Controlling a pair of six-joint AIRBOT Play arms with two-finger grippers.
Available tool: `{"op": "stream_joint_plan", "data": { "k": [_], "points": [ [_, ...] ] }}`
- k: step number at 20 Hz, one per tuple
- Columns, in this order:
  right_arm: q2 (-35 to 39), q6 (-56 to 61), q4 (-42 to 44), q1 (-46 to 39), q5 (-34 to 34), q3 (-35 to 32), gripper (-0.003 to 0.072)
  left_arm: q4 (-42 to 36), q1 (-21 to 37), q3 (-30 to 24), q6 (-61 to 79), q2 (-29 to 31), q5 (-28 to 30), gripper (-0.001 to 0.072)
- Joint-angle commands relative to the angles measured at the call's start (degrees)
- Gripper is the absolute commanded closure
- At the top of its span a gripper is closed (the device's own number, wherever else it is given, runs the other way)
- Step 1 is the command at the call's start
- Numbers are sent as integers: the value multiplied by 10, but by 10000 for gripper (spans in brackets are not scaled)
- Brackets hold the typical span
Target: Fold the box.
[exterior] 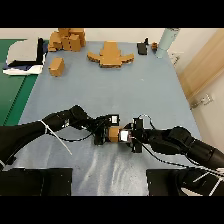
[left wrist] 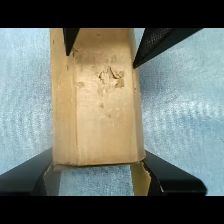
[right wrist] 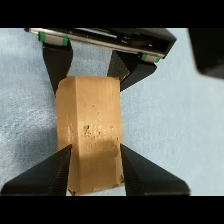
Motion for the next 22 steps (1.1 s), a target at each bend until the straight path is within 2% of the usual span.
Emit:
{"op": "stream_joint_plan", "data": {
  "k": [1,5,6,8,12,13,14,15,17,19,20,22],
  "points": [
    [-1,-10,3,2,11,-8,206,0,0,0,0,0,0,252],
    [-1,-10,16,8,12,-22,198,0,0,0,0,0,0,252],
    [-1,-10,16,14,12,-25,134,0,0,0,0,0,0,252],
    [-1,-10,17,25,14,-29,114,0,0,0,0,0,0,252],
    [-2,-10,11,26,33,-36,117,0,0,0,0,0,0,252],
    [-2,-10,7,26,35,-36,142,0,0,0,0,0,0,252],
    [-2,-10,4,26,35,-36,198,0,0,0,0,0,0,252],
    [-2,-10,1,26,35,-36,202,0,0,0,0,0,0,252],
    [-2,-10,-8,26,35,-36,285,0,0,0,0,0,0,252],
    [-2,-9,-11,26,36,-36,299,0,0,0,0,0,0,252],
    [-1,-9,-13,26,36,-36,378,0,0,0,0,0,0,252],
    [-1,-9,-13,26,36,-36,426,0,0,0,0,0,0,252]
  ]
}}
